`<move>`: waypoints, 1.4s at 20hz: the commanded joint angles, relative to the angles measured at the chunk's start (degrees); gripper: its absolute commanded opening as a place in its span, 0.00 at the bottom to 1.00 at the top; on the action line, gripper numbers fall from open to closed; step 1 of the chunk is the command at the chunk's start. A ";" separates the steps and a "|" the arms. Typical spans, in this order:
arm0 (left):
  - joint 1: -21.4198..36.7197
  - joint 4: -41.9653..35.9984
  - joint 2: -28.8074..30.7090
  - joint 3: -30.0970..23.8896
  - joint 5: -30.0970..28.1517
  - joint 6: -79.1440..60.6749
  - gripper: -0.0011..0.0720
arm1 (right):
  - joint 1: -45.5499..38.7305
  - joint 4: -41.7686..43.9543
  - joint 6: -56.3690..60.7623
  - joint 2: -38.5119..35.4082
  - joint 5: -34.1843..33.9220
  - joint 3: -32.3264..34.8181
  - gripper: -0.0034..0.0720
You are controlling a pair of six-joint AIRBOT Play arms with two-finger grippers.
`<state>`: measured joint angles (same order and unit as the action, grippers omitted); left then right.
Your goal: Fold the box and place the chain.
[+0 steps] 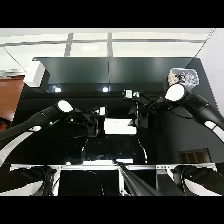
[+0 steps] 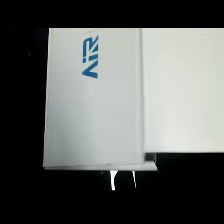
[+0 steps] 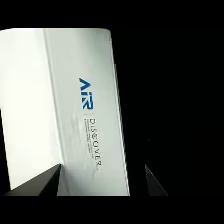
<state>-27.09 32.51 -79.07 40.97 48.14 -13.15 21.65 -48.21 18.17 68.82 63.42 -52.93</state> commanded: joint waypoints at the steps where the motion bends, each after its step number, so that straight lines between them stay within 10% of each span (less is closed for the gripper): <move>1: -0.02 0.00 -0.02 0.04 -0.11 0.07 0.56 | -3.48 0.35 6.38 -5.05 2.45 -1.09 0.82; 8: -0.02 0.00 -0.02 0.04 -0.13 0.07 0.56 | -6.23 21.73 -9.18 -5.18 -6.01 12.48 1.00; 28: -0.02 0.00 -0.02 0.04 -0.11 0.09 0.56 | 2.75 7.43 -17.57 -3.08 -14.38 12.52 1.00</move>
<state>-27.09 32.49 -79.07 40.97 48.01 -12.95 24.32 -39.75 -0.60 65.78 51.92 -40.29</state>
